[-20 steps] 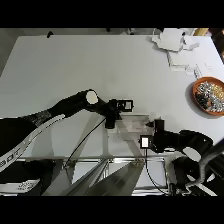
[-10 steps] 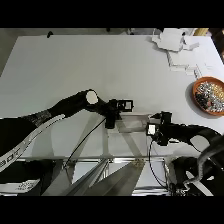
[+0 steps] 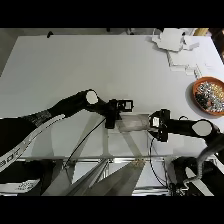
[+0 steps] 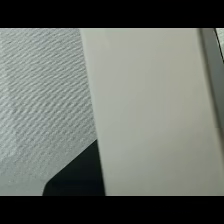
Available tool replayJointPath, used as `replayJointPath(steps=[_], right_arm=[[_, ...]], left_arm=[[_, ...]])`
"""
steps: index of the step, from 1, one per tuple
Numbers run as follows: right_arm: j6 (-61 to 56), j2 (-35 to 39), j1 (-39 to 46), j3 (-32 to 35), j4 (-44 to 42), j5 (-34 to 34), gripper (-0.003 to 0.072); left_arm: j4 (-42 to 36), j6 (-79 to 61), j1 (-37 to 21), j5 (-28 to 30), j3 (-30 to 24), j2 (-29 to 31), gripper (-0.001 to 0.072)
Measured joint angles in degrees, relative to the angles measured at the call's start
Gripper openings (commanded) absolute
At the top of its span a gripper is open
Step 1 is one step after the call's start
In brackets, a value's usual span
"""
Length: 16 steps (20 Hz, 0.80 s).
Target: Fold the box and place the chain.
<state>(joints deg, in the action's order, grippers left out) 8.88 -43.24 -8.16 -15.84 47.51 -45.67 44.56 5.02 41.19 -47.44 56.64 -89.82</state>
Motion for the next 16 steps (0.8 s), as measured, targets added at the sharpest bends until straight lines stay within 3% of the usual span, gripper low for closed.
replayJointPath(steps=[8,16], right_arm=[[11.1,-11.1,5.3,-2.9,-7.2,-4.0,0.0644],[17.6,-16.7,5.8,-3.2,-10.4,-7.9,0.0642]], left_arm=[[0.0,0.0,0.0,0.1,0.0,0.0,0.0010],[0.1,-0.1,0.0,0.0,0.0,0.0,0.0010]])
